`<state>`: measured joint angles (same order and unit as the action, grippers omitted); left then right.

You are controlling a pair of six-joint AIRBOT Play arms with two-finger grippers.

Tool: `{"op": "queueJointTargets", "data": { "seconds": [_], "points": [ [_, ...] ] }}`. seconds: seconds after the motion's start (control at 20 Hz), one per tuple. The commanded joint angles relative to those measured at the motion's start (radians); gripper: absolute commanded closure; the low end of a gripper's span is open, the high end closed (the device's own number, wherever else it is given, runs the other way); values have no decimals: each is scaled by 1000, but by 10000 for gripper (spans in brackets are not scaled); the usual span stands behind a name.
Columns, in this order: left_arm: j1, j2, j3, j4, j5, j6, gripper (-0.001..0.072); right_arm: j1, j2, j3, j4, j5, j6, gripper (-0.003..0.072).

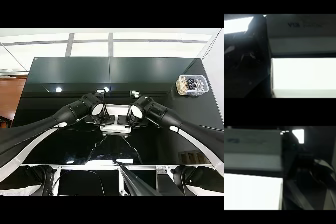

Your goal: Fold the box and place the chain.

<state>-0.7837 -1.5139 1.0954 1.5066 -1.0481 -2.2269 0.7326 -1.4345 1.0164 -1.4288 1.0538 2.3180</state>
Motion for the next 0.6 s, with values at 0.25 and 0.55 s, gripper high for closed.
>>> {"op": "queueJointTargets", "data": {
  "seconds": [0.25, 0.55],
  "points": [
    [0, 0, 1, 0, 0, 0, 685, 1, 0, 0, -9, -3, 5, 669],
    [0, 0, 1, 0, 5, 0, 685, -1, 56, 16, -19, 10, -41, 419]
  ]
}}
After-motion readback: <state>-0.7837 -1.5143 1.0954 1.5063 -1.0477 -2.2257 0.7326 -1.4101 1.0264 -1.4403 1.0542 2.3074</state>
